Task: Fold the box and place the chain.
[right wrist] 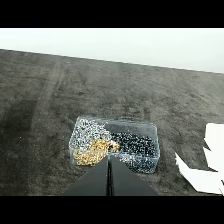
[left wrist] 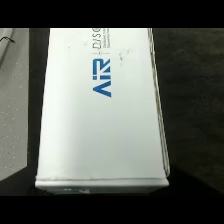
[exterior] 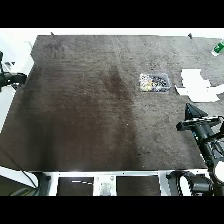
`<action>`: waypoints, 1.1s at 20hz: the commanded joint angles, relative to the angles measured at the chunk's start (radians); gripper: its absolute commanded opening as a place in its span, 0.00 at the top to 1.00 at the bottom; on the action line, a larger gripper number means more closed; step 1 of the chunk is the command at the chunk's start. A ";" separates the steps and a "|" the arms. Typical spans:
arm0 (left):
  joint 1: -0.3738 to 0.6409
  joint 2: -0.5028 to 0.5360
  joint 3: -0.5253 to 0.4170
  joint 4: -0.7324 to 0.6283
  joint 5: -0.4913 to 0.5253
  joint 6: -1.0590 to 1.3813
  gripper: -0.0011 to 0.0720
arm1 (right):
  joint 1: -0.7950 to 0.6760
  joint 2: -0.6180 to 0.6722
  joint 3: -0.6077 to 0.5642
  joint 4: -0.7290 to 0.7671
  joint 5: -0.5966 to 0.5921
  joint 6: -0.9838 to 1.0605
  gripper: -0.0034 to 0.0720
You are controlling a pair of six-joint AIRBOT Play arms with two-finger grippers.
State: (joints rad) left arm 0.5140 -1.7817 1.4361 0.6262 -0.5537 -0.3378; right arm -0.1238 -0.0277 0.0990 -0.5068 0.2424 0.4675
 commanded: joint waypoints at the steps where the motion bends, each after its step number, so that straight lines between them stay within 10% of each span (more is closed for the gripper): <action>1: 0.006 -0.075 0.082 0.096 -0.029 -0.100 0.97 | -0.001 0.001 0.000 0.000 0.000 0.000 0.94; 20: 0.006 -0.187 0.124 -0.145 0.066 0.171 0.96 | -0.001 0.001 0.000 0.000 0.000 0.000 0.94; 21: 0.006 -0.187 0.124 -0.145 0.063 0.172 0.87 | -0.001 0.001 0.000 0.000 0.000 0.000 0.94; 22: 0.006 -0.187 0.124 -0.145 0.064 0.171 0.37 | -0.001 0.001 0.000 0.000 0.000 0.000 0.94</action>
State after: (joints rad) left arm 0.5205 -1.9671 1.5593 0.5095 -0.4973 -0.1963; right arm -0.1242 -0.0277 0.0990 -0.5064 0.2428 0.4675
